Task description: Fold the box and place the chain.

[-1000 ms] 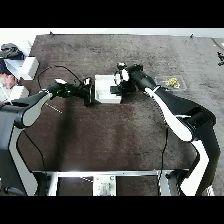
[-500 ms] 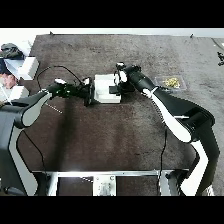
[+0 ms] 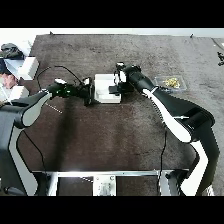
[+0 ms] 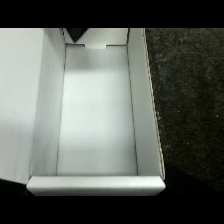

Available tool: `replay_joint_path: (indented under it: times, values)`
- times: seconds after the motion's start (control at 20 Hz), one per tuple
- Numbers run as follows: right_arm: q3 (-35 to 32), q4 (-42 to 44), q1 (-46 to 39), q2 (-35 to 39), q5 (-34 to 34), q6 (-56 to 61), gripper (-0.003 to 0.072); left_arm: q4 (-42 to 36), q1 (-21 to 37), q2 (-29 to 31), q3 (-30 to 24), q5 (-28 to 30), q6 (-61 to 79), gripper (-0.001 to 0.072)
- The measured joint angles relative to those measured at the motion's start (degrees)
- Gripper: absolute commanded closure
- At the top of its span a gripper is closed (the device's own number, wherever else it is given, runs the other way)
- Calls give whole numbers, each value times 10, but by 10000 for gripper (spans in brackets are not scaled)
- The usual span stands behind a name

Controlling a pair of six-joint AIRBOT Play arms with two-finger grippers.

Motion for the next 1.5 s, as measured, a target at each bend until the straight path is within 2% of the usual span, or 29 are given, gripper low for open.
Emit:
replay_joint_path:
  times: [0.05,0.1,0.15,0.35,0.6,0.65,0.7,0.75,0.85,0.95,1.2,1.25,1.3,1.4,1.5]
  values:
    - [0,0,0,2,-2,0,352,0,0,0,0,0,0,536]
    - [0,0,0,3,-3,-1,209,0,0,0,0,0,0,536]
    - [0,0,-1,5,-3,-5,181,0,0,0,0,0,0,536]
    - [0,8,-1,15,11,-30,181,1,0,0,0,-1,0,536]
    - [0,12,-1,69,26,-89,205,0,0,0,0,-1,-1,536]
    - [0,12,-2,84,28,-103,236,0,0,0,0,-1,-1,536]
    - [0,11,-4,101,29,-119,500,0,0,0,0,0,-1,536]
    - [-1,10,-8,117,30,-134,657,0,0,0,0,0,-2,536]
    - [-9,5,-21,152,30,-164,618,0,0,0,0,0,-3,536]
    - [-35,5,-45,188,18,-188,619,0,0,0,0,0,-3,536]
    - [-157,3,-149,266,-77,-227,615,0,0,0,0,0,-2,536]
    - [-174,3,-172,270,-90,-234,513,0,0,0,0,0,-2,536]
    - [-187,8,-198,271,-103,-246,453,0,0,0,0,0,-2,536]
    - [-201,28,-245,262,-118,-279,521,0,0,0,0,0,-2,536]
    - [-203,58,-286,241,-124,-316,520,0,0,0,0,0,-2,536]
